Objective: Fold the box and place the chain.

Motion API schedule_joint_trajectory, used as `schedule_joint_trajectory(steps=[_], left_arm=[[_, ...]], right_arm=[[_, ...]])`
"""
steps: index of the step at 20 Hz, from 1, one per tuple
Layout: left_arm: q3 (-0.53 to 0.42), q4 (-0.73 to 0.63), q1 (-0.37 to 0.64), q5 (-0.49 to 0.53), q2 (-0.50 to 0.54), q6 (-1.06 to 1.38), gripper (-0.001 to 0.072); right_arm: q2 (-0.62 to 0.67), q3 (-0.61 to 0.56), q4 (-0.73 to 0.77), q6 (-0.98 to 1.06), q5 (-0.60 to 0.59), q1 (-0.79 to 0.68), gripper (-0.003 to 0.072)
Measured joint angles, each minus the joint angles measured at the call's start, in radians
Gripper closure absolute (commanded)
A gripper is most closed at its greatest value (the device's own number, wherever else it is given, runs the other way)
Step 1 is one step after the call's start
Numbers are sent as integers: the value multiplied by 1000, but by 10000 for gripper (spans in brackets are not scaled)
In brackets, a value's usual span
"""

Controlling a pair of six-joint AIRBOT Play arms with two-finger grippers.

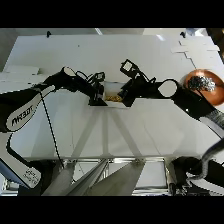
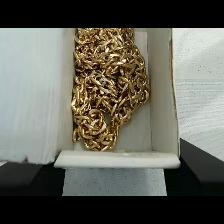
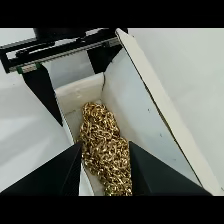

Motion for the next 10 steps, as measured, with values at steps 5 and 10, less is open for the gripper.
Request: schedule_joint_trajectory(steps=[5, 10], left_arm=[[0, 0, 0, 0, 0, 0, 394], [0, 0, 0, 0, 0, 0, 394]], right_arm=[[-6, 123, 0, 28, 133, -43, 387], [-111, 299, 0, 154, 212, -134, 400]])
